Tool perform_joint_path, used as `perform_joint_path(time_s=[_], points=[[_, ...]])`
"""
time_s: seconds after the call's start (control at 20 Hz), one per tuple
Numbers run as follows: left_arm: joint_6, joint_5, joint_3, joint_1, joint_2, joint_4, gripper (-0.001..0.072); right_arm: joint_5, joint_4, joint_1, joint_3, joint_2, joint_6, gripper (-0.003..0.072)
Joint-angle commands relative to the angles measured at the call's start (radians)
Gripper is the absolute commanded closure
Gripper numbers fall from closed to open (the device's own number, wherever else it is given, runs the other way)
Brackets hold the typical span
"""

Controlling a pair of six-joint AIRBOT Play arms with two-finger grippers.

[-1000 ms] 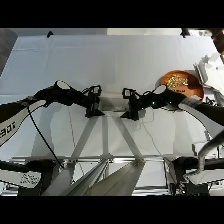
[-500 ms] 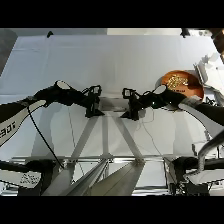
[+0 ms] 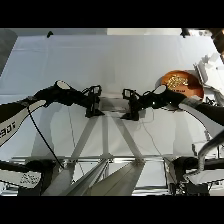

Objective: Fold the box and place the chain.

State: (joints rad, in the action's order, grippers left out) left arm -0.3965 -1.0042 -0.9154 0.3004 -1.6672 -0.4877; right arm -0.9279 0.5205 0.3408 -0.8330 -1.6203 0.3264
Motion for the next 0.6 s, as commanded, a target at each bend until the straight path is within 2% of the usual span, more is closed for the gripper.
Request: perform_joint_path(time_s=[0.0, 0.4, 0.5, 0.55], points=[[0.001, -0.003, -0.001, 0.000, 0.000, 0.000, 0.0449, 0.011, 0.033, -0.006, 0.000, 0.013, -0.011, -0.0025], [0.001, -0.003, -0.001, 0.000, 0.000, 0.001, 0.0449, 0.006, 0.341, -0.054, 0.000, 0.224, -0.220, -0.0022], [0.001, -0.003, -0.001, 0.000, 0.000, 0.001, 0.0449, -0.008, 0.373, -0.058, 0.000, 0.287, -0.255, -0.0002], [0.001, -0.003, -0.001, 0.000, 0.000, 0.000, 0.0449, -0.023, 0.374, -0.058, 0.000, 0.318, -0.272, 0.0032]])
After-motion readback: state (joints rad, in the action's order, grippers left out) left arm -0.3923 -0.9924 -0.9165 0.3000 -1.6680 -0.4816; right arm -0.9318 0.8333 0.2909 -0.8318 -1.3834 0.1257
